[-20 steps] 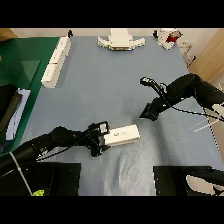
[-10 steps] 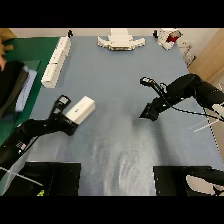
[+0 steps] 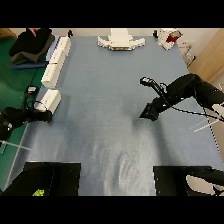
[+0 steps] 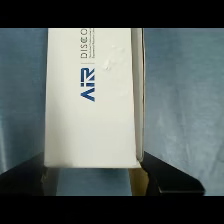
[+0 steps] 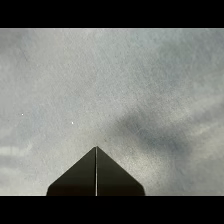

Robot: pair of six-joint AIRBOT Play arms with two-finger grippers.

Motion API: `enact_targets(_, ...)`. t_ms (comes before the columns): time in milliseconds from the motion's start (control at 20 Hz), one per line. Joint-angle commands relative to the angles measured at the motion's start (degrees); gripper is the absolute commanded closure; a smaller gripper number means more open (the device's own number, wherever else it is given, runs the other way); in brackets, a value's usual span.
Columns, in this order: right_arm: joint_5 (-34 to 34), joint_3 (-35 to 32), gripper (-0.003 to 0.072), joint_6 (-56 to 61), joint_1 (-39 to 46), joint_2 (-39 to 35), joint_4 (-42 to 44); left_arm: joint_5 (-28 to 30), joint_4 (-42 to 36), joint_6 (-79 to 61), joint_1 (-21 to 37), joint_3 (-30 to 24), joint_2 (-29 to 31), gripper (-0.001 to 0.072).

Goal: Fold the box.

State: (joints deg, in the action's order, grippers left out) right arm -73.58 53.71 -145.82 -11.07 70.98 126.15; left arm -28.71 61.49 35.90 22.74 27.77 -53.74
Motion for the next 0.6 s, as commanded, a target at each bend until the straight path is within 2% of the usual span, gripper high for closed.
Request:
enact_targets(0,0.0,0.1,0.0683,0.0,0.0,0.0,0.0,0.9,0.2,-0.4,2.4,7.8,-9.3,0.0181)
enact_targets(150,0.0,0.1,0.0683,0.0,0.0,0.0,0.0,0.9,-1.4,-0.3,5.5,14.0,-14.3,0.0181)
enact_targets(300,0.0,0.1,0.0683,0.0,0.0,0.0,0.0,-0.3,-2.4,-0.9,5.7,18.0,-18.8,0.0181)
enact_targets(550,0.0,0.1,0.0683,0.0,0.0,0.0,-0.3,-0.7,-2.8,-2.5,4.6,19.0,-23.7,0.0181)
